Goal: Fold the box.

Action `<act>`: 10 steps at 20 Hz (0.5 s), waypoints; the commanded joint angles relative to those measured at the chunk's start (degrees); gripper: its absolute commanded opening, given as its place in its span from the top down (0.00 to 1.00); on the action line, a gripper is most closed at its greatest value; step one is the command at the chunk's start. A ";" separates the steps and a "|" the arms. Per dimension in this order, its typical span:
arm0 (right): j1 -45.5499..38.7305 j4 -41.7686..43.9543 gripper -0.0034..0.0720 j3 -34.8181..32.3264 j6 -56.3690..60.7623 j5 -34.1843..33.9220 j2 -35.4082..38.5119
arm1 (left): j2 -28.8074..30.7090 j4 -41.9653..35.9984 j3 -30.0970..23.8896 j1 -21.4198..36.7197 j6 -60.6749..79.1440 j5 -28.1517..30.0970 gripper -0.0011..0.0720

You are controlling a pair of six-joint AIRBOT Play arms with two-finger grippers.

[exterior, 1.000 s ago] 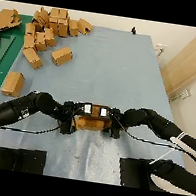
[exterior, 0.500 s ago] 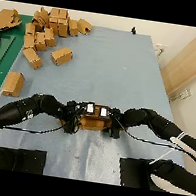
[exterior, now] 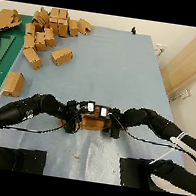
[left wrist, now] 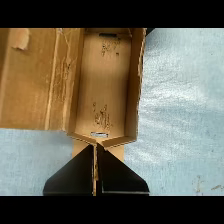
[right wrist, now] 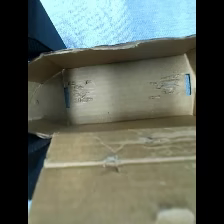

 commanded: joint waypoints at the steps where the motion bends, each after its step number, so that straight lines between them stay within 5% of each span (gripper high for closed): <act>1: 0.00 0.04 0.28 0.00 -0.02 0.00 0.00 | -0.04 -1.66 0.00 -0.13 0.50 1.51 0.93; 10: 0.00 0.07 0.28 0.00 -0.02 -0.02 0.00 | -0.31 -3.48 -0.02 -2.49 3.63 3.23 0.93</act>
